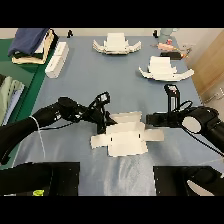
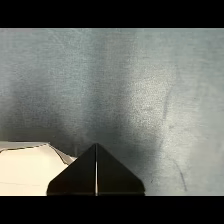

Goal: Fold the box.

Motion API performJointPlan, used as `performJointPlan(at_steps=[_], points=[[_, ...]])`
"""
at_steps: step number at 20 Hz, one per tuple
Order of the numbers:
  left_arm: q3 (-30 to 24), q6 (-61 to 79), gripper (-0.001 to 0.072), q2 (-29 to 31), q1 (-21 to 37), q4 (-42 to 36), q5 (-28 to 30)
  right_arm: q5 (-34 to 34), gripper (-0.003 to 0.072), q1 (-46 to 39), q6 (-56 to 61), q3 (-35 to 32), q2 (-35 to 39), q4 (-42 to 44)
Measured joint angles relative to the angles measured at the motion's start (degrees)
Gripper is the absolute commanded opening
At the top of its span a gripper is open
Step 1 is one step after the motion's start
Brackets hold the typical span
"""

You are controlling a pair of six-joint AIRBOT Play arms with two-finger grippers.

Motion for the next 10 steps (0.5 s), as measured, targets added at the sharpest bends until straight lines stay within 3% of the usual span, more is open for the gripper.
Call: performJointPlan(at_steps=[5,10], points=[[-3.1,4.7,0.0010,4.6,-3.7,-0.9,5.1,-0.3,0.0001,0.0,1.1,0.0,0.0,-2.0],[-5.4,6.8,0.0013,5.4,-7.6,-1.2,8.8,-1.7,0.0001,0.0,1.8,0.0,0.0,-3.1]])
